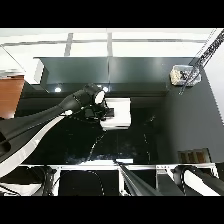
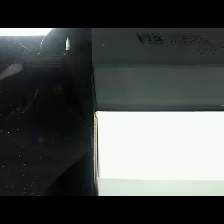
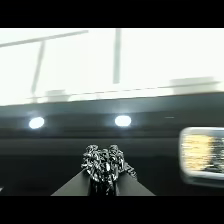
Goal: Fold the box and place the chain.
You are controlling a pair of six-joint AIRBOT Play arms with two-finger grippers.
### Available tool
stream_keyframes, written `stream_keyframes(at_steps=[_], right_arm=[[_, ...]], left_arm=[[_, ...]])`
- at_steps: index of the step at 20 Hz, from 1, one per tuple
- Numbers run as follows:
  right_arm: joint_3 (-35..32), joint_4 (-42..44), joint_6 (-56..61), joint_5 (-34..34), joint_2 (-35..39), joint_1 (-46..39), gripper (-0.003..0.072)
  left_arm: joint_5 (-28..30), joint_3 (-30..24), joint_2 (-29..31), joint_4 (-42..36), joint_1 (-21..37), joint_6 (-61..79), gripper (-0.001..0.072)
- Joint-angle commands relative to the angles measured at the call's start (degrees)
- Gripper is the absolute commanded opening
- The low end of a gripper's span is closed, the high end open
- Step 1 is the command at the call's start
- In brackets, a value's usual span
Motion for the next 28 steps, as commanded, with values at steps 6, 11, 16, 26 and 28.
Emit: stream_keyframes(at_steps=[6,11,16,26,28], right_arm=[[-6.82,17.03,-5.27,11.63,3.21,14.93,0.0011],[-13.73,17.03,-5.2,-0.48,2.8,26.62,0.0012],[-20.46,16.79,-5.22,-4.44,-0.44,31.5,0.0012],[-46.27,14.69,-4.63,-12.98,-3.17,33.79,0.0012],[-49.88,15.47,-3.93,-15.76,-3.17,34.14,0.0012]], left_arm=[[-0.04,0.02,-0.02,0.0,0.04,0.02,0.0026],[-0.02,0.02,-0.02,0.0,0.04,0.02,0.0026],[0.0,0.02,-0.02,0.0,0.04,0.02,0.0026],[0.02,0.02,-0.02,0.02,0.04,0.02,0.0026],[0.02,0.02,-0.02,0.02,0.04,0.02,0.0026]])
